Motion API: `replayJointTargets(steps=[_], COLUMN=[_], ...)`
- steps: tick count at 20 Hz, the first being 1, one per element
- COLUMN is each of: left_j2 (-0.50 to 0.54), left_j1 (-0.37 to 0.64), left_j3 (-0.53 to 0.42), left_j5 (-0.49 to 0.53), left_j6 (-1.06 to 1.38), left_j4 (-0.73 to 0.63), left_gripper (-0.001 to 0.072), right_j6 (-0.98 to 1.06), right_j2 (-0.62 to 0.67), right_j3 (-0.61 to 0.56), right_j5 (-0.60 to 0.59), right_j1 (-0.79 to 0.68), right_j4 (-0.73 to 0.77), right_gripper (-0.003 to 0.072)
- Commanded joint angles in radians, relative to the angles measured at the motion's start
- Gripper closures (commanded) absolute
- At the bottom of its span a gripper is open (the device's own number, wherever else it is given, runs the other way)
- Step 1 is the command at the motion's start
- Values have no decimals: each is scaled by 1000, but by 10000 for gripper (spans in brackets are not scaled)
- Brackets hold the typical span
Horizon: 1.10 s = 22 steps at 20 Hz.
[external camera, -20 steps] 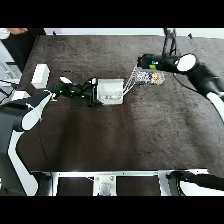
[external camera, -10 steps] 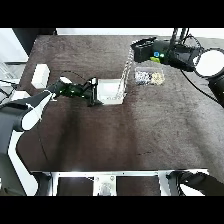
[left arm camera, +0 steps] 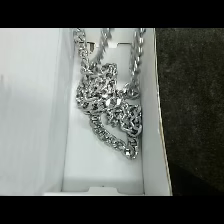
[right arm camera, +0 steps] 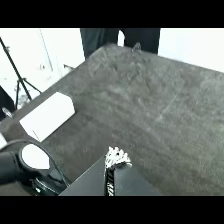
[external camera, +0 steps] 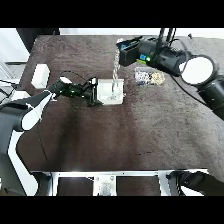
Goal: Fold the box and place the chain.
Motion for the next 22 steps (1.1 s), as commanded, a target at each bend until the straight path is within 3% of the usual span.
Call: replayJointTargets(steps=[1, 10, 11, 12, 13, 18, 22], left_j2=[0, 0, 0, 0, 0, 0, 0], left_j1=[0, 0, 0, 0, 0, 0, 0], left_j3=[0, 0, 0, 0, 0, 0, 0], left_j5=[0, 0, 0, 0, 0, 0, 0], left_j6=[0, 0, 0, 0, 0, 0, 0], left_j4=[0, 0, 0, 0, 0, 0, 0], left_gripper=[308, 308, 309, 308, 308, 308, 308], right_j6=[-8, -8, -8, -9, -9, -19, -388], right_j2=[-60, -336, -348, -349, -345, -219, -175], right_j3=[-39, -210, -218, -221, -219, -218, -222], right_j5=[-32, -100, -100, -99, -100, 4, 150], right_j1=[10, 10, 6, -1, -12, -112, -240], right_j4=[0, 3, 3, -1, -10, -193, -179], right_gripper=[686, 681, 561, 273, 126, 126, 121])
